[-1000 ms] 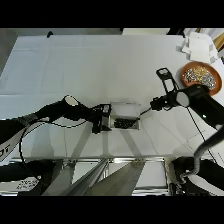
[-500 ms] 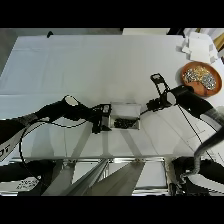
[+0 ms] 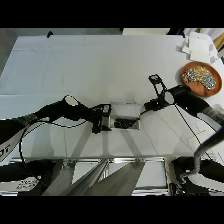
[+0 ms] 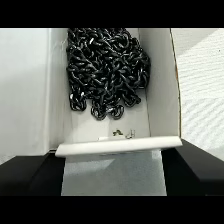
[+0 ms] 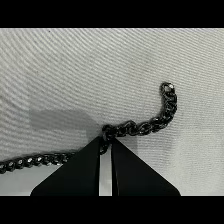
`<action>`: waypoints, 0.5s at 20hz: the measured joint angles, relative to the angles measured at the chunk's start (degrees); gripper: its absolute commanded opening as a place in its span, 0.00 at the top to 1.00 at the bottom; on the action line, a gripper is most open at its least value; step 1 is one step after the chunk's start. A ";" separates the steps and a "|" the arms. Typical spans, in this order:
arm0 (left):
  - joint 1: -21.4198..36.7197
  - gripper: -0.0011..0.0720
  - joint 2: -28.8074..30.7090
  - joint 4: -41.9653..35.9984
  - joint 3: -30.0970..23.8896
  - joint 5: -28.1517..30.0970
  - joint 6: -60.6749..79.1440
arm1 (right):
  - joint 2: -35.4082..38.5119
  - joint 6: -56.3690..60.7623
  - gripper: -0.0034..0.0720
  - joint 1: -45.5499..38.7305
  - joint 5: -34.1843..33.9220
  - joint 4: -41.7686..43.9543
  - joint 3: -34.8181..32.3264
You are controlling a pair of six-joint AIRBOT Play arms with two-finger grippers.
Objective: Fold the box and place the chain.
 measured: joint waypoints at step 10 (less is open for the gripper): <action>0.00 0.42 0.00 0.00 0.00 0.00 0.00 | 18.40 -1.20 0.94 1.18 7.91 2.19 -0.11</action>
